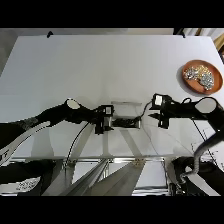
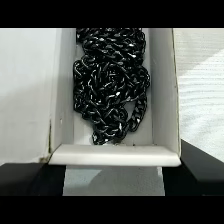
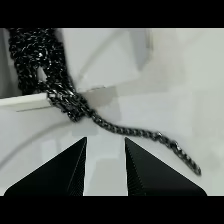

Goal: Fold the box and place the chain.

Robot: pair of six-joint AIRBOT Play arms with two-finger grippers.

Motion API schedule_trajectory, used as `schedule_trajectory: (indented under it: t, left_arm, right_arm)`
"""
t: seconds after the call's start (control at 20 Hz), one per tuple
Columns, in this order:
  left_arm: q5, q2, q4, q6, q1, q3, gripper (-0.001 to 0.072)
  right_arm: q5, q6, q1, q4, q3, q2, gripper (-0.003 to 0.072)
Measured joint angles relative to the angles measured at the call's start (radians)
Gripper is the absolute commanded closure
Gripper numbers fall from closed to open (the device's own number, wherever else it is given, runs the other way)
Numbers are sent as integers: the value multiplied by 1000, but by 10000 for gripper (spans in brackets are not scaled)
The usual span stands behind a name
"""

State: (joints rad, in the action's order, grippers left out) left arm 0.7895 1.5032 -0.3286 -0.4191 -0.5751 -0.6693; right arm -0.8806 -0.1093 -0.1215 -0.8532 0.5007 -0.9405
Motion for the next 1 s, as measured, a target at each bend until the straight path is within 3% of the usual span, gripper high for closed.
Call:
schedule_trajectory:
  t: [0.35,1.0]
  left_arm:
    - [0,0,0,0,0,0,497]
    - [0,0,0,0,0,0,497]
  right_arm:
    - [164,-134,-98,40,-46,-133,445]
    - [172,-204,-111,90,-54,-178,447]
